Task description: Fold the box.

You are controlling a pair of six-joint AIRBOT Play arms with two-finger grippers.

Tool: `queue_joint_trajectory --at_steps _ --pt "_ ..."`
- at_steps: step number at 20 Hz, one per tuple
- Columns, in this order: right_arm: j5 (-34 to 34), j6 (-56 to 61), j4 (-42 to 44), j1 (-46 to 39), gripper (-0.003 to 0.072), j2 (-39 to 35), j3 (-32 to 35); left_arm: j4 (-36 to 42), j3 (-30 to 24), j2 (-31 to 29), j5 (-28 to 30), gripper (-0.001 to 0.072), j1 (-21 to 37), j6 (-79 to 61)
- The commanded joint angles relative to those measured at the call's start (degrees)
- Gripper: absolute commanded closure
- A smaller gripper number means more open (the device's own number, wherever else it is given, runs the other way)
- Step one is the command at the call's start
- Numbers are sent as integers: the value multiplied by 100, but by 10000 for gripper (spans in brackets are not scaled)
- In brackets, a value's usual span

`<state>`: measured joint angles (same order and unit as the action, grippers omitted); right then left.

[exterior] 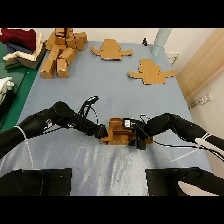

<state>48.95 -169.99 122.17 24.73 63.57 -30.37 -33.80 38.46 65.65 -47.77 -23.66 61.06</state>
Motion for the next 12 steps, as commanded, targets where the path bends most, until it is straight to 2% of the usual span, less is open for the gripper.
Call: queue_joint_trajectory --at_steps 1,9,11,12 --pt "-2 0 9 4 230 2 2 216 4 33 98 253 7 -212" --pt "0 0 9 4 231 2 2 223 4 116 391 253 -118 -63" --pt "-2 0 9 4 231 2 2 -149 22 116 546 253 -306 400" --pt "0 0 9 4 231 2 2 -601 37 116 708 253 -431 938"
